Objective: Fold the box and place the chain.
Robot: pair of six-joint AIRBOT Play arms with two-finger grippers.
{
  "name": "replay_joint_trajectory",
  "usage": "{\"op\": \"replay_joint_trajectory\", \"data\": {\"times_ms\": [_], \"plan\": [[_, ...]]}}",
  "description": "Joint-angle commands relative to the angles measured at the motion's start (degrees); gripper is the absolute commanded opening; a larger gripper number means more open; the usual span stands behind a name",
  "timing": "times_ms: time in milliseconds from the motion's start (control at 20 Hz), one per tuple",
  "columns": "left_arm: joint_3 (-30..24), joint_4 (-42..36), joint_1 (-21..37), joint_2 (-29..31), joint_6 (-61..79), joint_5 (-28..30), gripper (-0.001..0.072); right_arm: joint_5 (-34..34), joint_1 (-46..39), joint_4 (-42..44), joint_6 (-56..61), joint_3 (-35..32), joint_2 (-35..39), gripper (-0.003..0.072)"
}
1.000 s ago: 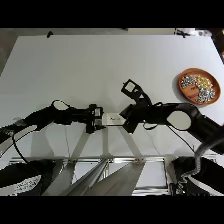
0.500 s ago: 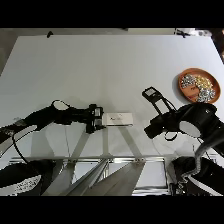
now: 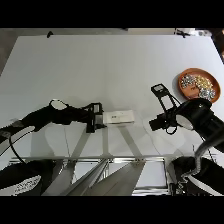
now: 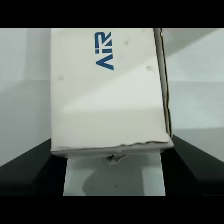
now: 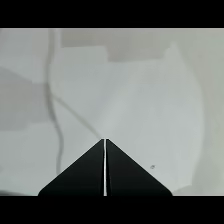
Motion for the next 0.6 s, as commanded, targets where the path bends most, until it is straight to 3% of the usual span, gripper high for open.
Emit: {"op": "replay_joint_trajectory", "data": {"times_ms": [0,150,300,400,550], "plan": [[0.0,4.9,3.7,5.1,-13.8,5.6,0.0004,-1.6,-6.1,-1.0,0.8,-0.1,-2.6,0.001],[0.0,15.6,13.2,12.9,-28.1,11.6,0.0004,-5.6,-11.2,-1.6,0.3,-0.1,-3.1,0.001],[0.0,26.8,26.2,18.9,-40.5,13.0,0.0004,-8.5,-14.2,-1.6,0.4,-0.1,-3.1,0.001],[0.0,33.1,35.6,20.1,-46.1,13.0,0.0004,-9.6,-14.4,-1.5,0.4,-0.1,-3.1,0.001],[0.0,36.5,47.7,19.3,-49.8,12.2,0.0004,-11.6,-14.4,-1.1,0.4,0.0,-3.1,0.001]]}}
